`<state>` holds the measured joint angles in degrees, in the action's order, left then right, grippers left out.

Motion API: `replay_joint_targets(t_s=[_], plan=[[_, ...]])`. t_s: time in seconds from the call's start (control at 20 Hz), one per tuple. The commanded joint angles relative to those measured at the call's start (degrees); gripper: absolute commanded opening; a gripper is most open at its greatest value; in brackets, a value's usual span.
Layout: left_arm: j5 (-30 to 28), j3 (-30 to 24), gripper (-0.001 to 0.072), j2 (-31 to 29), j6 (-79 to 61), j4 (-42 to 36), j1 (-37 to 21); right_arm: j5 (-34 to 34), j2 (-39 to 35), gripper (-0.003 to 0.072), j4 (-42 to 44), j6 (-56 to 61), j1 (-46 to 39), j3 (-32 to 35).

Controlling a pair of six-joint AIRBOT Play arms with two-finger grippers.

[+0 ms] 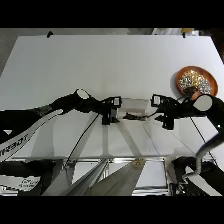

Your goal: Fold the box and place the chain.

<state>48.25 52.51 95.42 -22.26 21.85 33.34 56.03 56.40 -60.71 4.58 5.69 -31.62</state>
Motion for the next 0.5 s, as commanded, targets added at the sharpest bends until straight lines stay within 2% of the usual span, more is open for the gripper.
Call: replay_joint_targets(t_s=[0.0, 0.3, 0.45], plan=[[-0.02, 0.02, 0.027, -0.02, 0.0, 0.02, -0.04, -4.85, 2.67, 0.0294, 8.72, -8.13, -0.04, 3.15], [-0.02, 0.02, 0.027, -0.02, 0.0, 0.0, -0.04, -7.39, 6.45, 0.0258, 10.1, -8.09, -0.04, 3.15], [-0.02, 0.02, 0.027, -0.02, 0.0, 0.0, -0.04, -7.89, 7.04, 0.0213, 12.0, -8.15, -0.04, 3.15]])
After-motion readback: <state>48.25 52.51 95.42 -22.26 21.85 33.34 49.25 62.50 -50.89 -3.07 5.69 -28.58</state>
